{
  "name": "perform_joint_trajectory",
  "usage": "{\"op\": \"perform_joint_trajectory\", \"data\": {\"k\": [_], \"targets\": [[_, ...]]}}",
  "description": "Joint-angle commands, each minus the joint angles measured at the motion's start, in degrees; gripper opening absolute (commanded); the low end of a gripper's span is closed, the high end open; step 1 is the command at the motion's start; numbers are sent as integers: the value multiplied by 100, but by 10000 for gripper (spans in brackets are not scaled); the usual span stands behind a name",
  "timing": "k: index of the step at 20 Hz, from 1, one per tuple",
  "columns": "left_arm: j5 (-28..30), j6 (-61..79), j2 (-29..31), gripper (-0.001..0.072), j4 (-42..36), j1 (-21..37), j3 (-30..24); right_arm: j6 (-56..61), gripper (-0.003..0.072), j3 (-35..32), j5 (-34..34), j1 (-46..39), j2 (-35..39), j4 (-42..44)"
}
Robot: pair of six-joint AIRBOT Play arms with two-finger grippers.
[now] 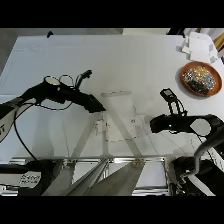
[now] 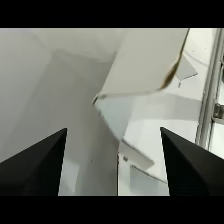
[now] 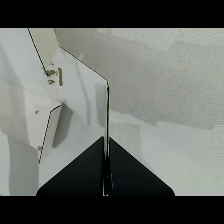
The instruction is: Fold the box and place the chain.
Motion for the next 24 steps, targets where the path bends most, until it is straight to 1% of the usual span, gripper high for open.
{"op": "perform_joint_trajectory", "data": {"k": [1,3,5,6,7,9,12,14,15,18,19,21,22,24], "targets": [[269,385,-260,644,-326,-356,-2,2,11,-4,0,7,4,0],[525,509,-260,635,-514,-520,-2,2,11,-4,0,7,4,2],[769,505,-258,624,-415,-649,-2,2,11,-4,0,7,4,2],[791,505,-256,573,-267,-678,-2,2,11,-4,0,7,4,2],[782,503,-256,476,-87,-669,-2,2,11,-4,0,7,4,2],[787,485,-256,368,144,-658,-2,2,11,-4,0,7,4,0],[774,579,-254,204,140,-673,-2,2,11,-4,0,7,4,0],[732,756,-254,71,140,-675,-2,2,11,-4,0,7,4,2],[695,911,-249,26,142,-675,-2,2,11,-4,0,7,4,0],[472,1453,-197,4,144,-678,0,2,18,-4,42,7,4,116],[396,1576,-146,4,142,-678,0,2,86,-4,46,7,7,229],[297,1843,-22,4,146,-680,0,-2,261,48,44,4,11,299],[295,1965,52,3,197,-697,0,-4,303,111,94,4,11,291],[435,2070,188,2,472,-800,0,-4,303,267,234,4,31,291]]}}
